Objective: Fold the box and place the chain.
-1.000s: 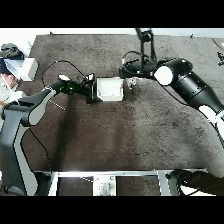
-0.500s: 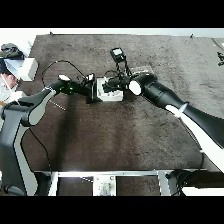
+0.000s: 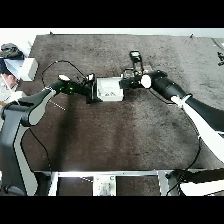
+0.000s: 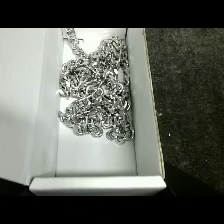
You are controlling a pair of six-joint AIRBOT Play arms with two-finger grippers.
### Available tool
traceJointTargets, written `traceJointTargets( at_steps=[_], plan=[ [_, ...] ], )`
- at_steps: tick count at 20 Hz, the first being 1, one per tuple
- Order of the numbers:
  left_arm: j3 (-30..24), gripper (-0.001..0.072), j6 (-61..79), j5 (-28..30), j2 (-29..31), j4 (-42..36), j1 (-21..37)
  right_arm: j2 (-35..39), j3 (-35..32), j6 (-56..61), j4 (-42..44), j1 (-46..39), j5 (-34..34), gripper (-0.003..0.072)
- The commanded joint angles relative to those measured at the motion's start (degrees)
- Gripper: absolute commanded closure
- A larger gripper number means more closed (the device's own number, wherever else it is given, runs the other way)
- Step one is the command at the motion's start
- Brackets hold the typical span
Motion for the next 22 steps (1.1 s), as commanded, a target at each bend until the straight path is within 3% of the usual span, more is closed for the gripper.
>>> traceJointTargets(
  at_steps=[1, 3, 8, 10, 13, 17, 22],
  plan=[
    [0.0, 0.0437, 0.02, 0.0, 0.0, 0.02, -0.02, -0.79, -1.7, -0.17, 6.29, -5.86, -0.33, 0.0398],
    [0.0, 0.0437, 0.02, 0.0, 0.0, 0.02, -0.02, -2.56, -2.58, -1.97, 12.72, -7.98, -2.99, 0.0336],
    [0.0, 0.0437, 0.02, 0.0, 0.0, 0.02, -0.02, -8.46, -1.86, -19.58, 40.17, -8.63, -9.55, 0.0339],
    [0.0, 0.0437, 0.02, 0.0, 0.0, 0.02, -0.02, -10.45, -0.52, -23.87, 46.36, -8.61, -9.79, 0.034],
    [0.0, 0.0437, 0.02, 0.0, 0.0, 0.02, -0.02, -11.58, 0.5, -24.22, 47.25, -8.59, -11.82, 0.0367],
    [0.0, 0.0437, 0.02, 0.0, 0.0, 0.02, -0.02, -11.23, 0.5, -24.24, 47.17, -8.61, -11.8, 0.0691],
    [0.0, 0.0437, 0.02, 0.0, 0.0, 0.02, -0.02, 0.15, 0.44, -24.04, 35.85, -7.15, -4.26, 0.0692]
  ],
)
